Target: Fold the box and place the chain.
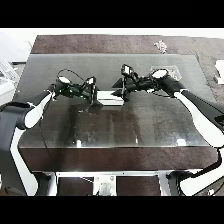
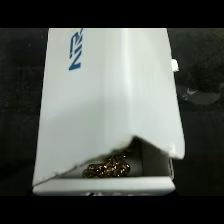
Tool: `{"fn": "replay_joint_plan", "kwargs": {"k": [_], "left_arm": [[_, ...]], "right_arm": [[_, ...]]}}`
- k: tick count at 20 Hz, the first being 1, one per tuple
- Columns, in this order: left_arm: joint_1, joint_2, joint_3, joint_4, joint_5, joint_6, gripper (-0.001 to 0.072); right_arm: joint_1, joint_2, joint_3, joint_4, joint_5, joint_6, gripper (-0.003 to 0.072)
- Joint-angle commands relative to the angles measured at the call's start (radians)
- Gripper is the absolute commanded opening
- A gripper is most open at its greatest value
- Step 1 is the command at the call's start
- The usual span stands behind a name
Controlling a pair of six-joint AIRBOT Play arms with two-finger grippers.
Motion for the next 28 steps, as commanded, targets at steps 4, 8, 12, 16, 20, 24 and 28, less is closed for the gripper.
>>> {"fn": "replay_joint_plan", "kwargs": {"k": [4,8,12,16,20,24,28], "left_arm": [[-0.001,0.001,0.001,0.0,-0.001,0.001,0.0485],[-0.001,0.001,0.001,0.0,-0.001,0.001,0.0485],[-0.001,0.001,0.001,0.0,-0.001,0.001,0.0485],[-0.001,0.001,0.001,0.0,-0.001,0.001,0.0485],[-0.001,0.001,0.001,0.0,-0.001,0.001,0.0485],[-0.001,0.001,0.001,0.0,-0.001,0.001,0.0485],[-0.001,0.001,0.001,0.0,-0.001,0.001,0.0484]], "right_arm": [[0.001,0.0,0.002,0.005,-0.002,-0.015,0.0364],[0.001,-0.008,-0.005,0.005,-0.017,-0.022,0.0364],[0.001,-0.016,-0.008,0.006,-0.017,-0.03,0.0362],[0.002,-0.016,-0.009,0.006,0.005,-0.044,0.0338],[0.001,-0.016,-0.027,0.006,0.052,-0.045,0.0333],[0.001,-0.016,-0.069,0.006,0.027,-0.064,0.0333],[0.0,-0.014,-0.071,0.037,0.007,-0.084,0.0331]]}}
